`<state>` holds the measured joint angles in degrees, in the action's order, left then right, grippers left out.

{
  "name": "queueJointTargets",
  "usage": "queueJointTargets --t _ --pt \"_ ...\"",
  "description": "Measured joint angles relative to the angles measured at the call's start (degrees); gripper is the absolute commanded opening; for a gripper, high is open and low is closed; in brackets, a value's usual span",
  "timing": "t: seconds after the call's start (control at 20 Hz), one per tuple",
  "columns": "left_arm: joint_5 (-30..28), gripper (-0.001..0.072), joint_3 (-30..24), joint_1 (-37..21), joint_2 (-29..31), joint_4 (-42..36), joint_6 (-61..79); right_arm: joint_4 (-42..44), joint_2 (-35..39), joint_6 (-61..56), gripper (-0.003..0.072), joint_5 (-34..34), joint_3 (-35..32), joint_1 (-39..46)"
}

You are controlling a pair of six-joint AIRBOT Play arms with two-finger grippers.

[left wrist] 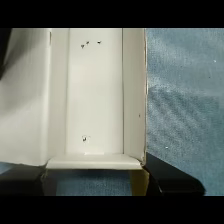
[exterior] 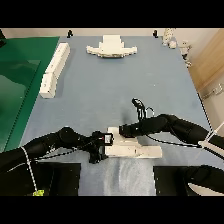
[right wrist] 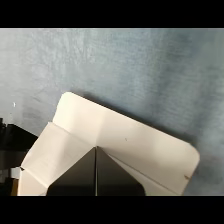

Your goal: Fold the box.

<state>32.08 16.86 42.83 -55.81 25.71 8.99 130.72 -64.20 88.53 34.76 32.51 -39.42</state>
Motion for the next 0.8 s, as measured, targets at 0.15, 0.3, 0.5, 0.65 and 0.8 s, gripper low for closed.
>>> queueJointTargets --t 0.15,0.3,0.5,0.65,0.8 --pt "0.0 0.0518 0.0 0.0 0.0 0.02 0.0 0.02 -0.83 0.02 -0.0001 0.87 0.02 0.0" --pt "-0.02 0.0518 0.0 0.0 0.0 0.0 -0.02 0.02 -1.09 0.85 -0.0001 1.27 0.09 0.02" --pt "-0.07 0.0517 0.0 0.11 0.0 0.04 0.02 -0.2 1.33 3.39 -0.0002 1.38 0.09 0.13" --pt "-0.07 0.0518 0.0 0.04 0.0 0.04 0.04 -1.42 7.3 4.9 -0.0002 1.81 0.09 0.13" --pt "-0.07 0.0518 0.0 0.0 0.0 0.02 0.04 -5.16 15.32 6.03 -0.0002 5.55 0.09 0.11"
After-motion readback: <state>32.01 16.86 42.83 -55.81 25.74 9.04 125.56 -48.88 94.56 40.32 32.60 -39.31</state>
